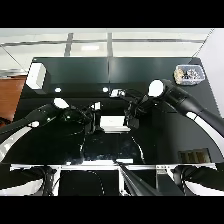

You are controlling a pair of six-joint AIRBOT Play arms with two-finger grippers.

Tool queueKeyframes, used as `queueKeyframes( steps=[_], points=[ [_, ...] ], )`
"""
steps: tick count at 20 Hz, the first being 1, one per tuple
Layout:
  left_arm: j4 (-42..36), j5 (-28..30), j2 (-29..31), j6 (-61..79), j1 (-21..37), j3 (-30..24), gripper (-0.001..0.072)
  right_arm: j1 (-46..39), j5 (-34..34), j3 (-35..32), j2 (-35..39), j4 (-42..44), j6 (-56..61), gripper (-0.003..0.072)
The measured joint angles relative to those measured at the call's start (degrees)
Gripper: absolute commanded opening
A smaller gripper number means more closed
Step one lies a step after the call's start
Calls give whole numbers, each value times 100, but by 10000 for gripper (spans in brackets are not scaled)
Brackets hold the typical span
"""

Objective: Fold the box and place the chain.

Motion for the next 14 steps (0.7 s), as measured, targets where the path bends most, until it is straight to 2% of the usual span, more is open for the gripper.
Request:
queueKeyframes(
  steps=[1, 3, 6, 8, 12, 14],
  points=[
    [0, 0, 0, 0, 0, 0, 489, -37, 4, 0, 90, 7, 101, 208],
    [2, 0, 0, -2, 0, 0, 489, -190, 131, 2, 260, 31, 490, 13],
    [0, 2, 0, -4, 0, 0, 489, -492, 431, -232, 378, 457, 1086, 9],
    [0, 2, 0, -4, 0, 0, 489, -664, 452, -586, 393, 1207, 1237, 10],
    [0, 2, 0, -2, 0, 0, 489, -841, 44, -1266, 221, 2811, 1375, 10],
    [-2, 2, 0, -4, 0, 0, 489, -874, -205, -1451, 66, 3252, 1434, 11]
  ],
)
